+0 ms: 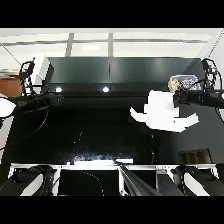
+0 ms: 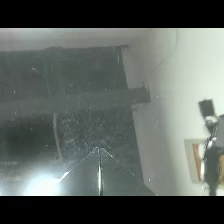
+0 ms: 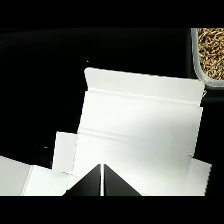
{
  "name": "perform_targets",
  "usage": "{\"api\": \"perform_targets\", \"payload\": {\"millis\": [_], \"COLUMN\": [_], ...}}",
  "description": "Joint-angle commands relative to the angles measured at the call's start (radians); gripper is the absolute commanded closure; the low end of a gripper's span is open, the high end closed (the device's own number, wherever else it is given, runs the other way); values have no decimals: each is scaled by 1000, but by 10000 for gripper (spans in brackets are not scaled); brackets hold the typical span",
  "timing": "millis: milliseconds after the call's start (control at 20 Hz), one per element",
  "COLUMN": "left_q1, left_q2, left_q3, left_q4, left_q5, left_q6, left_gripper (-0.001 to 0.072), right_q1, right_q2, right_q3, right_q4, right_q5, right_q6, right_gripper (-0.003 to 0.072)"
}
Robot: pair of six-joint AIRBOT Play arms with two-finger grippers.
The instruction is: Fold the box and place the chain.
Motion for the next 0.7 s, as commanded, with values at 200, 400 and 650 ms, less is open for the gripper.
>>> {"api": "perform_targets", "payload": {"millis": [200, 400, 650], "left_q1": [0, 0, 0], "left_q2": [0, -16, -40], "left_q3": [0, 0, 0], "left_q4": [-20, -21, -21], "left_q5": [97, 99, 99], "left_q6": [0, -4, -4], "left_gripper": [51, 3, 4], "right_q1": [0, 0, -11], "right_q2": [1, 1, 0], "right_q3": [0, 0, 15], "right_q4": [23, 82, 1], "right_q5": [-164, -200, -229], "right_q6": [0, 4, 0], "right_gripper": [650, 650, -26]}}
